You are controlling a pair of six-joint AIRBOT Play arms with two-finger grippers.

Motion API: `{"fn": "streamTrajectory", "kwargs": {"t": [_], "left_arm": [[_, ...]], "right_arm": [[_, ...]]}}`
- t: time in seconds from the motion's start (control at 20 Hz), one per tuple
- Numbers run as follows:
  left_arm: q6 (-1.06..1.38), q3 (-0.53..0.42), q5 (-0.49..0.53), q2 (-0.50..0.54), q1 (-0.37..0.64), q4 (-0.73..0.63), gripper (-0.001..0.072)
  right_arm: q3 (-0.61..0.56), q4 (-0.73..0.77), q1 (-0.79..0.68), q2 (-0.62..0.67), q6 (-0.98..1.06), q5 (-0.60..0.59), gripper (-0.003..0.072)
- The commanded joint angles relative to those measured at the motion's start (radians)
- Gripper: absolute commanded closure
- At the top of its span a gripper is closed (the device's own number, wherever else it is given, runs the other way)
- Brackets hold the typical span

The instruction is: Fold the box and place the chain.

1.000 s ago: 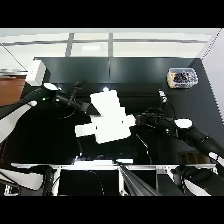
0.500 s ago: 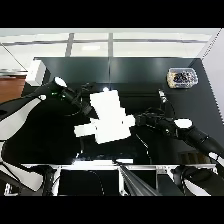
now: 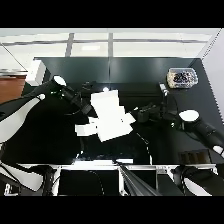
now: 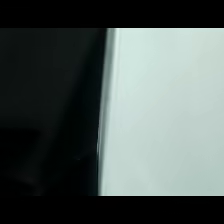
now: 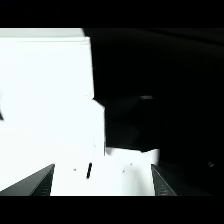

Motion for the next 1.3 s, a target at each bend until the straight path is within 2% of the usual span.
{"fn": "streamTrajectory", "kwargs": {"t": [0.0,0.1,0.2,0.25,0.35,0.4,0.5,0.8,0.95,1.25], "left_arm": [[0.058,-0.052,0.102,0.09,-0.016,-0.003,0.069],[0.201,-0.15,0.246,0.203,-0.058,-0.018,0.069],[0.441,-0.227,0.329,0.294,-0.109,-0.046,0.0687],[0.561,-0.24,0.344,0.314,-0.131,-0.042,0.0687],[0.727,-0.241,0.387,0.315,-0.163,-0.023,0.0687],[0.763,-0.241,0.423,0.309,-0.176,-0.023,0.0686],[0.774,-0.241,0.497,0.293,-0.192,-0.023,0.0686],[0.774,-0.24,0.514,0.211,-0.19,-0.024,0.0686],[0.774,-0.24,0.51,0.21,-0.19,-0.024,0.0685],[0.774,-0.24,0.49,0.21,-0.19,-0.025,0.0686]], "right_arm": [[0.147,-0.284,-0.112,0.001,0.001,0.299,-0.0001],[0.225,-0.356,-0.148,0.001,-0.002,0.403,-0.0001],[0.261,-0.368,-0.134,0.001,-0.066,0.439,-0.0001],[0.261,-0.38,-0.112,0.0,-0.126,0.439,-0.0001],[0.26,-0.498,-0.045,-0.004,-0.191,0.388,-0.0001],[0.256,-0.56,-0.01,-0.01,-0.191,0.355,0.0],[0.227,-0.589,0.041,-0.023,-0.204,0.309,0.0],[0.113,-0.621,0.127,-0.041,-0.325,0.246,0.0],[0.095,-0.68,0.137,-0.042,-0.325,0.238,0.0],[0.071,-0.636,0.148,-0.088,-0.352,0.212,0.0]]}}
